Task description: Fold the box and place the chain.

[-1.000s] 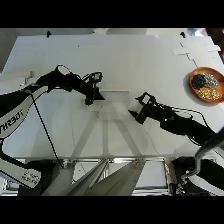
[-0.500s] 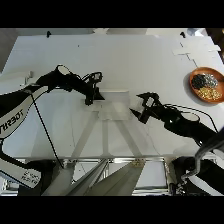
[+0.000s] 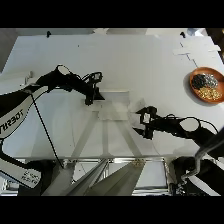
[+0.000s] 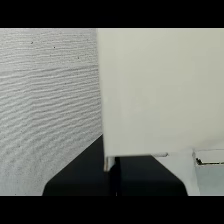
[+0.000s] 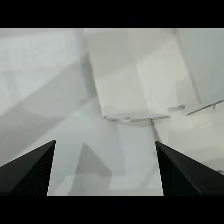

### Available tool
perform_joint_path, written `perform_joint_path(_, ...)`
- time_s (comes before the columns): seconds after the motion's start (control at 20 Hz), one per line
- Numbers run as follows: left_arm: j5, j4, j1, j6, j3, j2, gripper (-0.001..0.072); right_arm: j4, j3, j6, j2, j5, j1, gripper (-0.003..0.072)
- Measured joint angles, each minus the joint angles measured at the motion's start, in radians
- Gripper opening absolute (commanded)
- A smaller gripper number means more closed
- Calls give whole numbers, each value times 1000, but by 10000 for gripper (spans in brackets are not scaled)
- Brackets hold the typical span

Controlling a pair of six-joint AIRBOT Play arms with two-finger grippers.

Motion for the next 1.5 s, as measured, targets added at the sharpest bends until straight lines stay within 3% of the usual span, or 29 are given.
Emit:
perform_joint_path(0.2,0,0,0,0,0,0,15,38,-1,-39,-81,-50,0,698)
perform_joint_path(0.65,0,0,0,0,0,0,15,489,-1,-428,-187,-95,0,698)
perform_joint_path(1.5,0,0,0,0,0,0,15,815,0,-775,-275,-39,0,698)
